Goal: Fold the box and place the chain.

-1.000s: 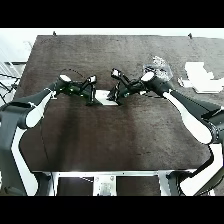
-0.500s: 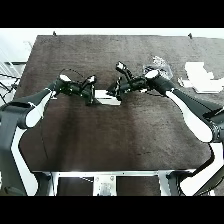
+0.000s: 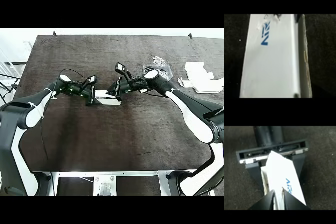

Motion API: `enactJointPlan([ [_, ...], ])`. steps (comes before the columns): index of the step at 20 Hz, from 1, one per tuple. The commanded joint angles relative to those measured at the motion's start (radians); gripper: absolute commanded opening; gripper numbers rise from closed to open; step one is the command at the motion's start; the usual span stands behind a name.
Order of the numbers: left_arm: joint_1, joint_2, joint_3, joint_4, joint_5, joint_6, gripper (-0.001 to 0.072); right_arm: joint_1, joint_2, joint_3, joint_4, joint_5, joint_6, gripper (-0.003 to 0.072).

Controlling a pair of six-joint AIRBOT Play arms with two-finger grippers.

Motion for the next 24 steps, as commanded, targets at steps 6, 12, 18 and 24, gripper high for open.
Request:
enactJointPlan([
  [6, 0.0, 0.001, 0.0, 0.0, -0.001, 0.001, 0.0286, 0.001, -0.001, -0.019, -0.043, -0.012, 0.002, 0.0122],
  [12, 0.0, 0.001, 0.0, 0.0, -0.001, 0.001, 0.0286, 0.0, -0.002, -0.041, -0.043, 0.033, -0.003, 0.0216],
  [18, 0.0, 0.001, 0.0, 0.0, -0.001, 0.001, 0.0285, -0.002, -0.001, -0.041, -0.028, 0.04, -0.022, 0.0335],
  [24, 0.0, 0.001, 0.0, 0.0, -0.001, 0.001, 0.0285, -0.027, 0.001, -0.04, -0.011, 0.058, -0.021, 0.0334],
])
